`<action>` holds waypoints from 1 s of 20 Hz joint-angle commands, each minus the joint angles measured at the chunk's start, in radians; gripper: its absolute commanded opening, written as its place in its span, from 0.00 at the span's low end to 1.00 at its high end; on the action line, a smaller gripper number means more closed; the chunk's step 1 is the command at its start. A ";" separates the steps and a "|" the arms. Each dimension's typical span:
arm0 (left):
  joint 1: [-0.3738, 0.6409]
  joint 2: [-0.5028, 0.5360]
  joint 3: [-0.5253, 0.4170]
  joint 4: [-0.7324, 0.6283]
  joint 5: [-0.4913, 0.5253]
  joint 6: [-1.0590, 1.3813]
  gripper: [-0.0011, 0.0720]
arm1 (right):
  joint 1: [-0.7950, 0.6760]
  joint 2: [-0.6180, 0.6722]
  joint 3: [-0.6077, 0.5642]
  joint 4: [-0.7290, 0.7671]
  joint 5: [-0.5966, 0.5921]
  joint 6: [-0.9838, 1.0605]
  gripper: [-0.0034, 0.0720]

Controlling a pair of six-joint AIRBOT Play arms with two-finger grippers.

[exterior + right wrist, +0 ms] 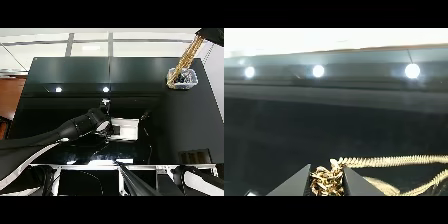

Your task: Fold the box and place the chain.

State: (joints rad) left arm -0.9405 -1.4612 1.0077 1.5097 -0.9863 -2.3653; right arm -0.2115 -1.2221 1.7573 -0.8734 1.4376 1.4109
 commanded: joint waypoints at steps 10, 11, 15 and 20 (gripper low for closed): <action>0.001 0.000 0.001 -0.004 -0.017 0.001 0.06 | 0.396 0.370 -0.558 0.003 0.085 -0.038 0.11; 0.000 0.000 0.001 -0.005 -0.018 0.001 0.06 | 0.427 0.370 -0.587 0.007 0.071 -0.038 0.11; 0.000 0.000 0.001 -0.008 -0.018 0.001 0.06 | 0.515 0.369 -0.655 0.009 0.019 -0.037 0.11; 0.000 0.000 0.001 -0.008 -0.018 0.001 0.06 | 0.550 0.369 -0.696 0.010 0.008 -0.034 0.11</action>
